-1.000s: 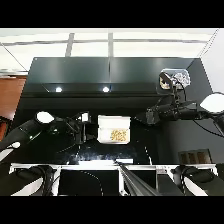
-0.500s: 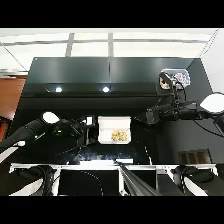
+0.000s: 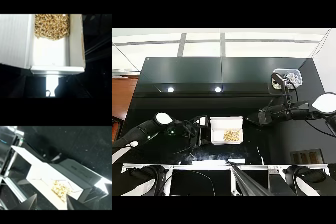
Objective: Fold the box and place the chain.
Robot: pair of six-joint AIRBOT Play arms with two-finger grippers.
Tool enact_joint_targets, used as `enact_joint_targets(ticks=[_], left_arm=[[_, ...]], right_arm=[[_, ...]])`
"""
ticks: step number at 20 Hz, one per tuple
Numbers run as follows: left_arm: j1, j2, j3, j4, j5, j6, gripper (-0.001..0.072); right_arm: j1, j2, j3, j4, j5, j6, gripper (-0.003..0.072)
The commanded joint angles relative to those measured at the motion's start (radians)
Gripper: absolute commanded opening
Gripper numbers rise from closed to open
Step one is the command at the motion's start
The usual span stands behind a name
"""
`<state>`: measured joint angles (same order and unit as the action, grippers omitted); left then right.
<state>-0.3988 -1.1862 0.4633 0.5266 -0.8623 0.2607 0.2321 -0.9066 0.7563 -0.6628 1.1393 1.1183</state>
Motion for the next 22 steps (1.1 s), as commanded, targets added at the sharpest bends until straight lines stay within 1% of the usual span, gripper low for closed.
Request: enact_joint_targets(ticks=[1, 7, 9, 12, 16, 18, 19, 20, 21, 22], left_arm=[[0.000, 0.000, -0.001, 0.006, -0.006, -0.029, 0.0705], [-0.001, -0.001, -0.001, 0.006, -0.013, -0.030, 0.0706], [-0.012, 0.000, -0.001, -0.033, -0.013, -0.029, 0.0706], [-0.043, -0.001, -0.001, -0.045, 0.017, -0.029, 0.0706], [-0.044, -0.001, -0.001, -0.044, 0.021, -0.029, 0.0705], [-0.044, -0.001, -0.001, -0.044, 0.021, -0.029, 0.0670], [-0.044, -0.001, -0.001, -0.038, 0.021, -0.029, 0.0564], [-0.044, -0.001, -0.001, -0.034, 0.021, -0.029, 0.0486], [-0.044, -0.001, -0.001, -0.034, 0.021, -0.029, 0.0485], [-0.044, -0.001, -0.001, -0.034, 0.021, -0.029, 0.0485]], right_arm=[[0.000, 0.000, 0.000, 0.000, 0.003, 0.000, 0.0436], [0.000, 0.000, 0.000, 0.000, 0.003, 0.000, 0.0436], [0.000, 0.000, 0.000, 0.000, 0.003, 0.000, 0.0436], [0.000, 0.000, 0.000, -0.001, 0.003, 0.000, 0.0436], [0.000, 0.000, 0.000, -0.002, 0.002, 0.000, 0.0436], [0.000, 0.000, 0.000, -0.013, 0.002, 0.000, 0.0436], [0.000, 0.000, 0.000, -0.019, 0.006, 0.000, 0.0437], [0.001, 0.000, 0.000, -0.019, 0.009, 0.000, 0.0436], [0.000, 0.000, 0.000, -0.021, 0.010, 0.000, 0.0438], [0.000, 0.000, 0.000, -0.031, 0.008, 0.000, 0.0535]])
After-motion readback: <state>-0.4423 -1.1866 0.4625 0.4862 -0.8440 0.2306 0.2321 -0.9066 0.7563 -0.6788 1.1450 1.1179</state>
